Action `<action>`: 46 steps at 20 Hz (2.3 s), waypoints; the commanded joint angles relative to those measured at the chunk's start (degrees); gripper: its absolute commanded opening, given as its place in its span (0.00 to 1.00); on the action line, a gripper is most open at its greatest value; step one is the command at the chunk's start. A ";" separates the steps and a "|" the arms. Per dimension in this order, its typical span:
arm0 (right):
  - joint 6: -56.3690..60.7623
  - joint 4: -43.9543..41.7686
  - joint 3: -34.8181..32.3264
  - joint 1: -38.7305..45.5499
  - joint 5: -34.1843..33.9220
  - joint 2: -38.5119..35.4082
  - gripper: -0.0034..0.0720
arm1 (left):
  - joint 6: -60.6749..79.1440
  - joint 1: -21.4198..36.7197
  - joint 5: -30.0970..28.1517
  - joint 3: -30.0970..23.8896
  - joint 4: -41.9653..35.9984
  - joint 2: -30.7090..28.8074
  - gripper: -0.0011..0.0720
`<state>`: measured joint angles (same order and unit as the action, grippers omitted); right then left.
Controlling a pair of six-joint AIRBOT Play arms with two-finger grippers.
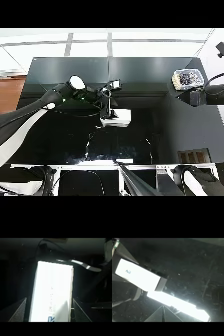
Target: Fold the box and place the chain.
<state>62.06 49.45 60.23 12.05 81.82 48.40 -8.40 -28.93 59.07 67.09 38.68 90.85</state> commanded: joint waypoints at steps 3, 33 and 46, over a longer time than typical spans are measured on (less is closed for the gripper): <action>0.11 0.07 0.04 0.04 0.02 -0.07 0.06 | -0.85 -0.11 0.98 0.42 0.13 1.07 0.98; 0.09 0.15 0.04 0.04 -1.11 -0.07 0.06 | -20.09 -3.45 1.14 6.19 20.81 3.91 0.34; 4.90 0.09 -1.18 -0.02 -12.44 0.02 0.06 | -53.09 44.13 -14.21 30.80 32.44 12.59 0.43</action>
<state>64.73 49.58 59.79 12.05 73.21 48.40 -53.87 6.11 47.77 91.11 70.48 99.20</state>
